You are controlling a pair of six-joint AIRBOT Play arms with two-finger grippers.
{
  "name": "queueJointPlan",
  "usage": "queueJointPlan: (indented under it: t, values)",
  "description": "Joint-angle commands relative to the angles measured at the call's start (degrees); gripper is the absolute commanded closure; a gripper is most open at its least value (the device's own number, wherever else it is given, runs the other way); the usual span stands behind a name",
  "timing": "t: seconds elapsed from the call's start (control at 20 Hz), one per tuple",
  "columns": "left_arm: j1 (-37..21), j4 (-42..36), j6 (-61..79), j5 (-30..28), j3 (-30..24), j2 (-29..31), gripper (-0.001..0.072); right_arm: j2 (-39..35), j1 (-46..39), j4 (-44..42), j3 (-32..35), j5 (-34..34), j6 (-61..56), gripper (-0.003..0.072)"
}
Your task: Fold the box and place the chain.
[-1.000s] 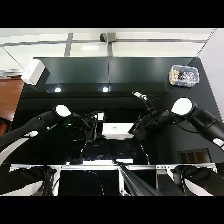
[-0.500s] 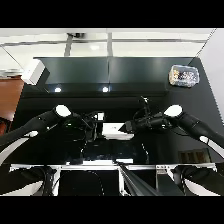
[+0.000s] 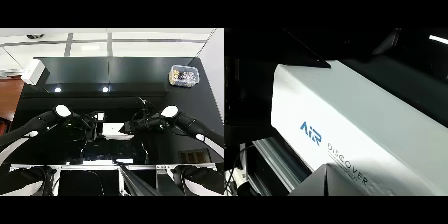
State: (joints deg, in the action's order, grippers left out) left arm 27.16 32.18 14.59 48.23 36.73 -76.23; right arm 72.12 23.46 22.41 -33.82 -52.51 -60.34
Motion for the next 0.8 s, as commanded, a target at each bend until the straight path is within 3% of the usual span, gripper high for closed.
queueJointPlan:
  t: [0.0,0.1,0.2,0.35,0.5,0.55,0.65,0.75]
  values:
    - [0.0,0.0,0.0,0.0,0.0,0.0,0.0304,0.1,0.0,1.6,0.0,1.1,-0.3,0.0672]
    - [0.0,0.0,0.0,0.0,0.0,0.0,0.0304,-0.2,-0.3,1.6,-0.6,-1.5,0.8,0.0672]
    - [0.0,-0.1,0.0,-0.1,0.0,0.0,0.0304,-1.4,-2.3,1.7,-3.1,-9.1,3.5,0.0673]
    - [0.0,-0.9,-0.5,-1.4,0.5,0.1,0.0304,-6.6,-9.8,3.6,-6.6,-20.0,3.8,0.0672]
    - [-0.1,-4.6,-5.9,-4.9,1.1,0.5,0.0300,-15.1,-19.7,9.5,-6.9,-23.2,2.0,0.0672]
    - [-0.1,-4.0,-5.9,-4.9,1.4,0.6,0.0266,-17.9,-23.1,12.2,-6.9,-23.5,0.4,0.0672]
    - [-0.1,-2.6,-5.9,-3.9,1.8,1.1,0.0043,-22.5,-29.0,15.9,-6.9,-25.1,-1.4,0.0672]
    - [-0.3,-2.4,-5.9,-0.4,2.9,2.6,0.0000,-25.3,-33.6,17.6,-6.9,-28.5,-1.8,0.0672]
